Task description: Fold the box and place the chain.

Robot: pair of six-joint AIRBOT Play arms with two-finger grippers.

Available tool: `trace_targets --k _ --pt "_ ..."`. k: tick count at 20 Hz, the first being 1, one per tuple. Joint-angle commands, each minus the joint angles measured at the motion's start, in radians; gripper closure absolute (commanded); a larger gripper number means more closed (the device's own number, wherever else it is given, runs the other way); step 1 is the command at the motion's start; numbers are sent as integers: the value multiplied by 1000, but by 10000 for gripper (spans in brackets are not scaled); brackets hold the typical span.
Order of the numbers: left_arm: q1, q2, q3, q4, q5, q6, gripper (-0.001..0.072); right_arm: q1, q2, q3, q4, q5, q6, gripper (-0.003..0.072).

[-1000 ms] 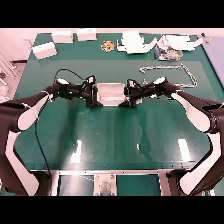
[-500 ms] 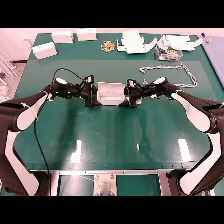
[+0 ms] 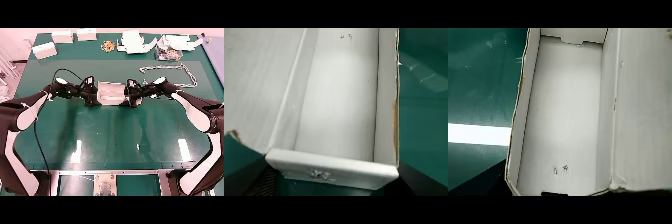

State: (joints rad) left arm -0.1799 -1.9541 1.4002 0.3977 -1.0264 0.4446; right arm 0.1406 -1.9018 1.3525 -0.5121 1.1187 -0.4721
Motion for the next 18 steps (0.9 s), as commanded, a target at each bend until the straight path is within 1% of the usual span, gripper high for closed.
trace_targets --k 1,6,13,14,15,16,18 --pt "0 -10 1 -45 -14 31 -4 0 0 0 0 1 0 112" --pt "-17 -12 1 -63 6 35 -4 0 0 0 0 1 0 112" --pt "-16 -13 1 -64 5 35 9 0 0 0 0 1 0 112" --pt "-16 -13 1 -61 4 36 57 0 0 0 0 1 0 111" --pt "-16 -17 1 -54 -4 36 134 0 0 0 0 1 0 112" --pt "-16 -23 1 -58 -10 35 194 0 0 0 0 1 0 111" --pt "-16 -23 1 -56 -2 36 196 0 0 0 0 1 0 112"
